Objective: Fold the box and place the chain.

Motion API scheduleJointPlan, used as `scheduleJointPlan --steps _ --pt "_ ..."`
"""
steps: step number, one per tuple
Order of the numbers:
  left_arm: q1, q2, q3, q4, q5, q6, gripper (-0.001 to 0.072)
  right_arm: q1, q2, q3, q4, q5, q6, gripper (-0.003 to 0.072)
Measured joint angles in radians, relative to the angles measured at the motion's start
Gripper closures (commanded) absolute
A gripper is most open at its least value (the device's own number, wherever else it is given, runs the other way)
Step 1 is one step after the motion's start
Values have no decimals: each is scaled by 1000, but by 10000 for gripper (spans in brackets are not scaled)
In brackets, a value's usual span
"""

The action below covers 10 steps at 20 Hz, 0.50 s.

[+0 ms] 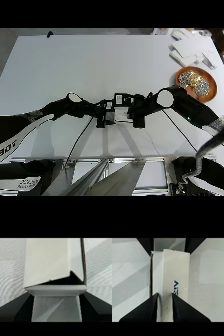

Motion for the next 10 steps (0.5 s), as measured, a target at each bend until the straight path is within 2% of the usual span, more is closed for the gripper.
scheduleJointPlan --steps 7,8,10 --pt "0 0 0 2 -2 2 506 7 2 -30 -21 -35 29 516" --pt "0 0 0 2 -3 2 506 7 2 -37 -21 -41 31 466" --pt "0 0 0 0 -9 5 506 7 2 -46 -25 -56 34 295"
